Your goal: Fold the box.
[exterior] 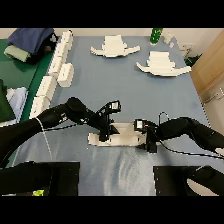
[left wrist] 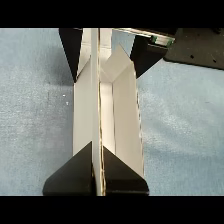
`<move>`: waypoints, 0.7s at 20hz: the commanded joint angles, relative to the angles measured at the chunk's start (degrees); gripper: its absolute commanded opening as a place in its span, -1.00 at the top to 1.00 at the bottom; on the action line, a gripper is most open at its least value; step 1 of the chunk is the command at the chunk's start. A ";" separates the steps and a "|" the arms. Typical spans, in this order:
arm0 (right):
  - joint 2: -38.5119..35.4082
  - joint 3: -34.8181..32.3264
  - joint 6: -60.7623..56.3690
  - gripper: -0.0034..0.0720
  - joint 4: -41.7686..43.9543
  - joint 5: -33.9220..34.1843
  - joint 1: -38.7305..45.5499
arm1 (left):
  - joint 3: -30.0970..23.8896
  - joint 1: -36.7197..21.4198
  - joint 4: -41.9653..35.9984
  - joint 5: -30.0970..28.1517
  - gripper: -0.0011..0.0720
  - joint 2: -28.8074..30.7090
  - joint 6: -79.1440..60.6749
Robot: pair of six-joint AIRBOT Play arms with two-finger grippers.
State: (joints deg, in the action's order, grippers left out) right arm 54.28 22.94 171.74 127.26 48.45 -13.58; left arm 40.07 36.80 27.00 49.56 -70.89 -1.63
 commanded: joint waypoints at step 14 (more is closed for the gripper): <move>1.09 -0.39 0.15 -0.43 0.07 -1.46 -0.74 | -0.02 0.00 0.00 0.00 0.93 0.00 -0.02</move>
